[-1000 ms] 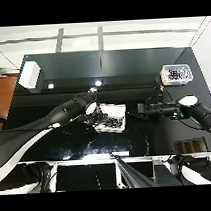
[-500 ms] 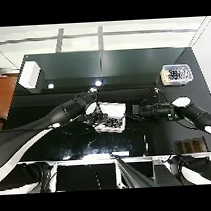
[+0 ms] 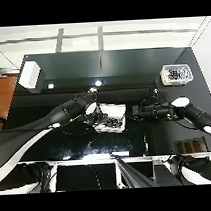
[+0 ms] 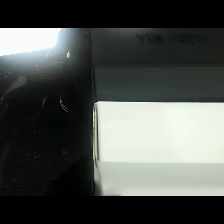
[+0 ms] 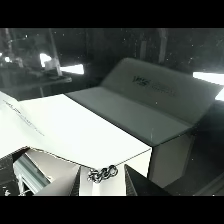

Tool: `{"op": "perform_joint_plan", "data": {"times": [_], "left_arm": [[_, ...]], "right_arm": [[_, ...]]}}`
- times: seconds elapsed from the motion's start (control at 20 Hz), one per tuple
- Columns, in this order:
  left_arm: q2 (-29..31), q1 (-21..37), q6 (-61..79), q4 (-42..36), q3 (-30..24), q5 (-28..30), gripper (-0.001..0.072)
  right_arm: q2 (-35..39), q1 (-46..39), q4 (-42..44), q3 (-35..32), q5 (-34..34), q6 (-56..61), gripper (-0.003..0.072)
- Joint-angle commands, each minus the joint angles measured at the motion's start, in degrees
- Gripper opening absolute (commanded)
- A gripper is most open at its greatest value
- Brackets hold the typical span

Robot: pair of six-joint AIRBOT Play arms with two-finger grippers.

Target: Fold the box and place the chain.

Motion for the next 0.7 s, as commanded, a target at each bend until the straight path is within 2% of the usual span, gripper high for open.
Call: {"op": "perform_joint_plan", "data": {"times": [0.0, 0.35, 0.4, 0.45, 0.65], "left_arm": [[-0.02, 0.02, 0.02, 0.00, -0.02, 0.04, 0.0031], [-0.02, 0.02, 0.02, 0.00, -0.02, 0.02, 0.0031], [-0.02, 0.02, 0.02, 0.00, -0.02, 0.04, 0.0031], [-0.02, 0.02, 0.02, 0.00, -0.02, 0.04, 0.0031], [-0.02, 0.02, 0.04, 0.00, -0.02, 0.02, 0.0031]], "right_arm": [[-0.04, 1.03, 0.00, 0.00, -0.33, 0.00, 0.0310], [-0.04, 2.05, -0.74, 0.00, -1.49, 0.00, 0.0308], [-0.04, 2.05, -1.42, 0.00, -1.55, 0.00, 0.0294], [-0.04, 2.05, -2.16, 0.00, -1.55, 0.02, 0.0177], [-0.04, 2.05, -2.43, 0.00, -1.86, 0.00, 0.0180]]}}
